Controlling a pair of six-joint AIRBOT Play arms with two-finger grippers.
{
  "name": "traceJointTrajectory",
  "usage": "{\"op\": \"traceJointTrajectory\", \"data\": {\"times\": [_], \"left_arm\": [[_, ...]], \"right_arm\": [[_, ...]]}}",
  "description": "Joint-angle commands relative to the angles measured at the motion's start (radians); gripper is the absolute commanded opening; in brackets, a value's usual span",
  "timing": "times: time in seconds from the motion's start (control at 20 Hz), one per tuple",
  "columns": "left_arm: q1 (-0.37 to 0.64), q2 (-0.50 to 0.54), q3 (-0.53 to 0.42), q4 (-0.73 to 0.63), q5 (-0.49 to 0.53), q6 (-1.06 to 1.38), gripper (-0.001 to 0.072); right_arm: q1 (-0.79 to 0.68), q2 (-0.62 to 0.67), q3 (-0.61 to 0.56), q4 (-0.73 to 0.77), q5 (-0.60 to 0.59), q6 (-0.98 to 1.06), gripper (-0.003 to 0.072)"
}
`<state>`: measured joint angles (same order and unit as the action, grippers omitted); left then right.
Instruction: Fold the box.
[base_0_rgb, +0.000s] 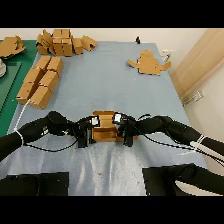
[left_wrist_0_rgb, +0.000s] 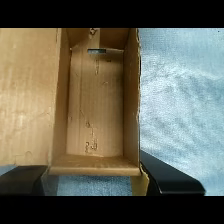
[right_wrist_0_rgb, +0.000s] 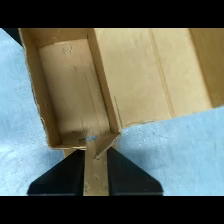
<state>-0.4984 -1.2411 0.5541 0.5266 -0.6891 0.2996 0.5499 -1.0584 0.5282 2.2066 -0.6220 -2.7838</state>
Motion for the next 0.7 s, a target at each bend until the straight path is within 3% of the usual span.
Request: {"op": "traceJointTrajectory", "data": {"times": [0.0,0.25,0.4,0.6,0.65], "left_arm": [[-0.001,0.0,0.0,0.0,0.0,-0.001,0.0351],[-0.001,0.0,0.0,0.0,0.0,-0.001,0.0351],[-0.001,0.0,0.0,0.0,0.0,-0.001,0.0351],[-0.001,0.0,0.0,0.0,0.0,-0.001,0.0351],[-0.001,0.0,0.0,0.0,0.0,-0.001,0.0351]], "right_arm": [[0.001,0.0,0.002,0.02,-0.006,0.0,0.0158],[0.004,0.0,0.002,0.069,-0.005,-0.002,0.0157],[0.059,-0.001,0.002,0.069,0.021,-0.017,0.0116],[0.125,-0.002,0.002,0.068,0.074,-0.045,0.0118],[0.125,-0.002,0.002,0.065,0.073,-0.044,0.0183]]}}
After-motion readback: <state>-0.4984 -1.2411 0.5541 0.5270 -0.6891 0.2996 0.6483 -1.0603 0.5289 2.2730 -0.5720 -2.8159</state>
